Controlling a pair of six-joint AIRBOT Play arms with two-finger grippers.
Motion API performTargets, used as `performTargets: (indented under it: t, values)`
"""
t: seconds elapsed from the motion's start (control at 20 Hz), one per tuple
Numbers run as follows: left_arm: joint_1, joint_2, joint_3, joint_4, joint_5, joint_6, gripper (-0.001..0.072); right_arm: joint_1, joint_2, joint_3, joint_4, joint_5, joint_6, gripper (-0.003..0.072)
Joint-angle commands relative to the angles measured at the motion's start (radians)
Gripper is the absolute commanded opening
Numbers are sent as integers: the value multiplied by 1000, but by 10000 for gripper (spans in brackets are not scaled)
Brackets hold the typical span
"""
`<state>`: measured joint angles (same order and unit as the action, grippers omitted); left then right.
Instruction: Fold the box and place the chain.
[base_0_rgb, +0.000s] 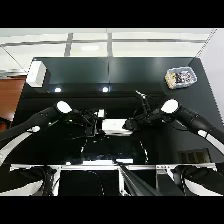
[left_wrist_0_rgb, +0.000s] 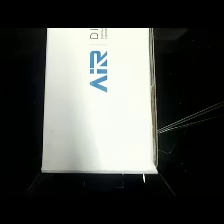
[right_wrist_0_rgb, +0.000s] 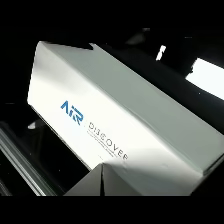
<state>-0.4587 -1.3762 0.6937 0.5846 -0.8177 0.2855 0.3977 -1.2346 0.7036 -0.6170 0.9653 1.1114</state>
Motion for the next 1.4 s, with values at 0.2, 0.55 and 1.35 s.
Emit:
performTargets:
  t: [0.2,0.55,1.35]
  values:
    - [4,0,63,77,-83,-89,464,-249,236,96,-98,319,5,13]
    - [-17,2,337,292,-338,-507,715,-462,378,90,-257,340,55,14]
    - [-314,-193,567,536,-263,-889,710,-458,378,85,-257,215,27,14]
